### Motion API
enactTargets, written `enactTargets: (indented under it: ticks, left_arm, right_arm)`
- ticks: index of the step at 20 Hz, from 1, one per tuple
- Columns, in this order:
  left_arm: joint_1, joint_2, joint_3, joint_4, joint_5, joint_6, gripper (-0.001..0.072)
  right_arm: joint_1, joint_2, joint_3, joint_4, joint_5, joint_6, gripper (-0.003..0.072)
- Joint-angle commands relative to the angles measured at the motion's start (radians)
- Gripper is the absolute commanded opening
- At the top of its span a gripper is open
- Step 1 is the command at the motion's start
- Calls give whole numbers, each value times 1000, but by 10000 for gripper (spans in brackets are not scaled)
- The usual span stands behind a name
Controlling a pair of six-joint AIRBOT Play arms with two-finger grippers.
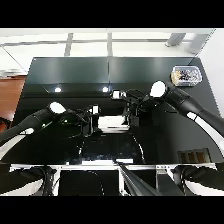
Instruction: Fold the box and place the chain.
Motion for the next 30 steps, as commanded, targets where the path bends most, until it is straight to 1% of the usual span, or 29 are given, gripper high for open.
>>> enactTargets:
  ticks: [1, 7, 19, 28, 30]
  left_arm:
    - [0, 0, 1, 0, 1, 0, 417]
    - [0, 0, 1, 0, 1, 0, 417]
    - [0, 0, 1, 0, 1, 0, 417]
    - [0, 0, 1, 0, 1, 0, 417]
    - [0, 0, 1, 0, 1, 0, 417]
  right_arm:
    - [1, 1, 0, 1, -3, 2, 459]
    - [1, 1, 0, -37, 22, 2, 461]
    - [1, 0, -1, -37, 21, 2, 461]
    - [1, -1, -20, -38, 64, 12, 459]
    - [-3, 8, -19, -32, 67, 41, 458]
